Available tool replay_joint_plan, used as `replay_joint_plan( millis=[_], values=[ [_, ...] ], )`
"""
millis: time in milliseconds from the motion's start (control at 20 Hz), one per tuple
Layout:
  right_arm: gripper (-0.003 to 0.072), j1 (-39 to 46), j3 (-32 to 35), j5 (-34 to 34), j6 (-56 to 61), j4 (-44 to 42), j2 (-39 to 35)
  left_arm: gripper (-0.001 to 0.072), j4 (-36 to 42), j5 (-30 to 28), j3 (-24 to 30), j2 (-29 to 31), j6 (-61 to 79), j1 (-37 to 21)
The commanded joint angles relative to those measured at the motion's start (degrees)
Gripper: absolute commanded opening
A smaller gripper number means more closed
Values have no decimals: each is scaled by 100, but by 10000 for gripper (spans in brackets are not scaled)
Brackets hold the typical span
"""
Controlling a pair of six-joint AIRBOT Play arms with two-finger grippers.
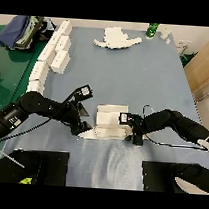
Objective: Fold the box.
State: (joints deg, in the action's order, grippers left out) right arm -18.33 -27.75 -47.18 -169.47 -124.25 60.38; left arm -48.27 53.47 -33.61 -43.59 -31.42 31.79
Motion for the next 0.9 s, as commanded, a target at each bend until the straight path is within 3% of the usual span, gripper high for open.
replay_joint_plan(
  millis=[0, 350, 500, 550, 600, 850],
  values=[
    [511, 0, -4, -2, 2, -2, -4, 640, -105, -59, 203, -166, 1244, -81],
    [511, 0, -4, -2, 2, -2, -4, 636, -59, -293, 439, -745, 1714, 131],
    [511, 0, -4, -4, 2, -2, -4, 635, 142, -745, 520, -1021, 1873, 313],
    [511, 0, -4, -2, 2, -2, -4, 516, 282, -918, 520, -1123, 1937, 367],
    [511, 0, -4, -2, 2, -2, -4, 459, 428, -1038, 520, -1202, 2122, 424],
    [511, 0, -4, -2, 2, -2, -4, 457, 977, -1180, 522, -1478, 2610, 684]
  ],
)
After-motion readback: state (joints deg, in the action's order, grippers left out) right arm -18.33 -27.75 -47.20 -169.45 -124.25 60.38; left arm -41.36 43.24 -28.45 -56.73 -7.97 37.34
